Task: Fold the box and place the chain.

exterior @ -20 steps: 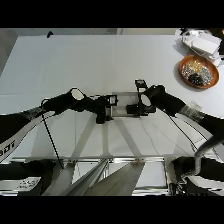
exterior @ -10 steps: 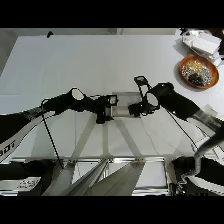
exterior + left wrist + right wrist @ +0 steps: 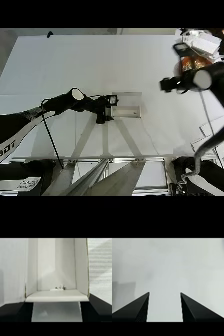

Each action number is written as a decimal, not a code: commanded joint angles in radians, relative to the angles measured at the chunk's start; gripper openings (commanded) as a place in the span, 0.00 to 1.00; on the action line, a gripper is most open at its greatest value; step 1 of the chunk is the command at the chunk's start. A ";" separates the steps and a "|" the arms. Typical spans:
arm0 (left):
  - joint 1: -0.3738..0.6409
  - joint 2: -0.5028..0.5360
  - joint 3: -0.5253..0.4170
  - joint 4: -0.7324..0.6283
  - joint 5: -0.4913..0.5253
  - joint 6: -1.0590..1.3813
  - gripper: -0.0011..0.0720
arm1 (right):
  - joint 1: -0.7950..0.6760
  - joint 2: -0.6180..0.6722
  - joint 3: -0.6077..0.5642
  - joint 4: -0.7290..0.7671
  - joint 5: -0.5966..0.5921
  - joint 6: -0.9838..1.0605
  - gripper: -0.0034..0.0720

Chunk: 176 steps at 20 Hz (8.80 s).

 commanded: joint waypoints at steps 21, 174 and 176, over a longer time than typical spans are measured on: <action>0.000 0.000 0.000 0.000 0.000 0.000 0.44 | -0.561 -0.721 0.417 0.208 -0.240 -0.185 0.49; 0.000 0.000 0.000 0.000 0.000 0.000 0.44 | 0.333 0.030 -0.051 -0.068 0.041 0.038 0.06; 0.000 0.000 0.000 0.000 0.000 0.000 0.44 | 0.399 0.061 -0.051 -0.068 0.076 0.064 0.06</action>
